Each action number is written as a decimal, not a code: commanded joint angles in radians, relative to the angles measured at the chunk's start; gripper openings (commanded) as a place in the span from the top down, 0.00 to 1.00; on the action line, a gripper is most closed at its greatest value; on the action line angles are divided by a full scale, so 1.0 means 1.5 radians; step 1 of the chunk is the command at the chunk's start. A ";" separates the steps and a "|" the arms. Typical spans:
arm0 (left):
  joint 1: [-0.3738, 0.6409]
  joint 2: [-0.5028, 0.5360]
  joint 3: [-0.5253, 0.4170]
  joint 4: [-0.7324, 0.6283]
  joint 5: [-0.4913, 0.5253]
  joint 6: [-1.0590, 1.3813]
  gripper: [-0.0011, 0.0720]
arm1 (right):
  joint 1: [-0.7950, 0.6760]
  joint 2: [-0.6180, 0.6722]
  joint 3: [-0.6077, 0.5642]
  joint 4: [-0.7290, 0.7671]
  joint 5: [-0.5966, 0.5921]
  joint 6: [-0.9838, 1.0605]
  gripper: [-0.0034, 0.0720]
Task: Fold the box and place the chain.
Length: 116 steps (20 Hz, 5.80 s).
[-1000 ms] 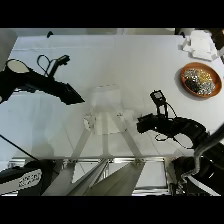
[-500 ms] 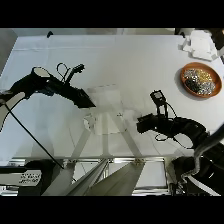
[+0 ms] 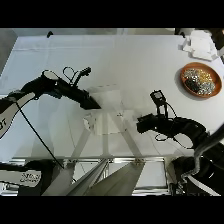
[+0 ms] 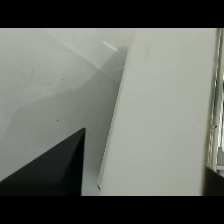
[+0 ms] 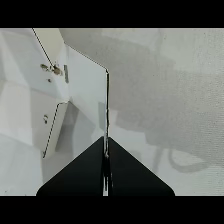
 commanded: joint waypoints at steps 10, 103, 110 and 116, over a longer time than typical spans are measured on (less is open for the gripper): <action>-0.020 0.025 0.000 0.039 -0.046 0.038 0.98 | 0.001 0.012 0.002 0.036 0.003 0.000 0.63; -0.256 0.122 -0.190 -0.045 0.302 0.448 0.97 | 0.000 0.325 0.084 -0.034 0.334 -0.025 0.66; -0.256 0.122 -0.190 -0.045 0.302 0.448 0.97 | 0.001 0.312 0.063 0.026 0.420 -0.348 0.94; -0.256 0.122 -0.190 -0.045 0.302 0.448 0.97 | 0.001 0.195 0.006 -0.001 0.386 -0.520 0.86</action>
